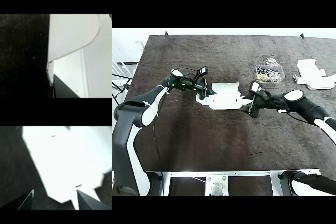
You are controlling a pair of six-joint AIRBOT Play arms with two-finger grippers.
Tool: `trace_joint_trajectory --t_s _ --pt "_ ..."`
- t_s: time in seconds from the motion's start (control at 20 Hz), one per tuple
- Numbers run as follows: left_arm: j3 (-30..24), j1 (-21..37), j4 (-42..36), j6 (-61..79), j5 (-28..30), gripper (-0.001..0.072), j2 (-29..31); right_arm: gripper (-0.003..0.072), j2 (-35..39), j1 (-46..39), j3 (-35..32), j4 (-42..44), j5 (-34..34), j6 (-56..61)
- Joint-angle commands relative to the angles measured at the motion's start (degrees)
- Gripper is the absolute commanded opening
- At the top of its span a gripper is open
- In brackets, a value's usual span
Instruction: Fold the box and place the chain.
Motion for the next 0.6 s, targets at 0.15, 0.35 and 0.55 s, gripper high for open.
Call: trace_joint_trajectory --t_s 0.15,0.35,0.55 --pt "0.0 0.0 0.0 0.0 -0.2 0.0020 0.0 0.0646 -5.1 4.9 0.0 -4.8 -4.1 -5.4" --pt "0.0 0.0 0.0 0.0 -0.3 0.0020 0.0 0.0646 -7.6 5.0 0.1 -4.4 -8.4 -6.6" --pt "0.0 0.0 0.0 0.0 -0.3 0.0020 0.0 0.0646 -10.4 5.0 1.9 0.0 -10.8 -9.0"
